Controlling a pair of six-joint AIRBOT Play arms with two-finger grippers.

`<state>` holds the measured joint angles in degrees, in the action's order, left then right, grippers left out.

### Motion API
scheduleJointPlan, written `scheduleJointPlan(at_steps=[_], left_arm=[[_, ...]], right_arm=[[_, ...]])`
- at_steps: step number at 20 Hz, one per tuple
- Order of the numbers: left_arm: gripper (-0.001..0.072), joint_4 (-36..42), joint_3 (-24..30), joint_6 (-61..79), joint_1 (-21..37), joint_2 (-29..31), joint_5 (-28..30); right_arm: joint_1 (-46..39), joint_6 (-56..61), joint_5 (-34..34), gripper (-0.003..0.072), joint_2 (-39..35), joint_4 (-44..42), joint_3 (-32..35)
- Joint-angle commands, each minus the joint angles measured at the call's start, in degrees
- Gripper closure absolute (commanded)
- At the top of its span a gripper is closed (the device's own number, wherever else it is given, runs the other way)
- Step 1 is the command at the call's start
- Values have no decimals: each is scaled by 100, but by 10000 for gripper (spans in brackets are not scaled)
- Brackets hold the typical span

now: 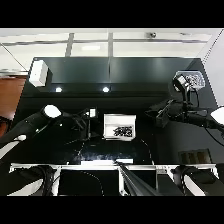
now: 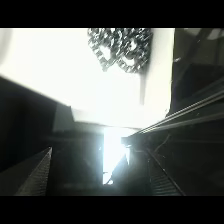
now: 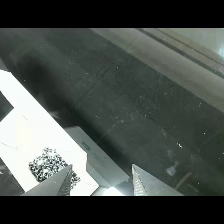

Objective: Fold the box and place the chain.

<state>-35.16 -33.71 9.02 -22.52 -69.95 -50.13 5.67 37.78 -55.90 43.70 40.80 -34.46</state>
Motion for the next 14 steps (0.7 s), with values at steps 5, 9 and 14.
scheduleJointPlan(at_steps=[5,9,14], left_arm=[[-11,170,-111,577,-225,-417,-179],[-11,481,-118,575,-291,-527,-131],[-11,503,-122,577,-326,-529,-61]], right_arm=[[-2,22,-11,250,4,2,-4],[-2,22,-13,250,4,2,-4],[-2,22,-9,250,4,2,-4]])
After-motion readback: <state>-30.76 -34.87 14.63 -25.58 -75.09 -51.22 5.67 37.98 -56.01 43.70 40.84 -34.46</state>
